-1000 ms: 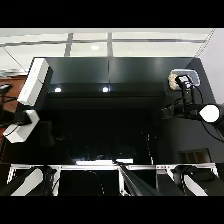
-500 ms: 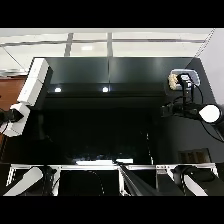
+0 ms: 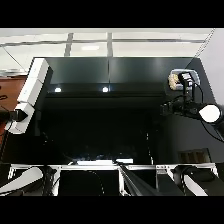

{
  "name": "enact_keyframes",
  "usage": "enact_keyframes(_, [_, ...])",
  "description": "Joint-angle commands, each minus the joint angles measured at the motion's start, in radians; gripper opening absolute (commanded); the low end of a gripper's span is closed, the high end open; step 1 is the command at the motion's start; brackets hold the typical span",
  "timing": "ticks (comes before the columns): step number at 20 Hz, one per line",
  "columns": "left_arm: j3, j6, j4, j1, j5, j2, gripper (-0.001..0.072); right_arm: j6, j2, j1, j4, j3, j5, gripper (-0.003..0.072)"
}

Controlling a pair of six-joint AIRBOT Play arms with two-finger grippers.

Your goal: Fold the box and place the chain.

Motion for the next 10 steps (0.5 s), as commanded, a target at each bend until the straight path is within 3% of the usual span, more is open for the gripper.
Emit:
enact_keyframes(1, [-0.001,0.015,-0.015,-0.014,0.079,-0.03,0.0275,0.0,0.0,-0.001,0.0,0.0,-0.005,0.0011])
enact_keyframes(7, [-0.001,0.014,-0.022,-0.031,0.126,-0.03,0.0275,0.0,0.0,-0.001,0.008,0.0,0.009,0.0011])
enact_keyframes(8, [0.0,0.014,-0.025,-0.031,0.137,-0.03,0.0304,0.0,0.0,-0.001,0.011,0.0,0.013,0.0011])
enact_keyframes(9, [0.001,0.007,-0.033,-0.031,0.151,-0.029,0.0428,0.0,0.0,-0.001,0.023,0.0,0.017,0.0011])
enact_keyframes(10, [0.008,0.003,-0.039,-0.032,0.151,-0.029,0.0635,0.0,0.0,-0.001,0.031,0.0,0.019,0.0011])
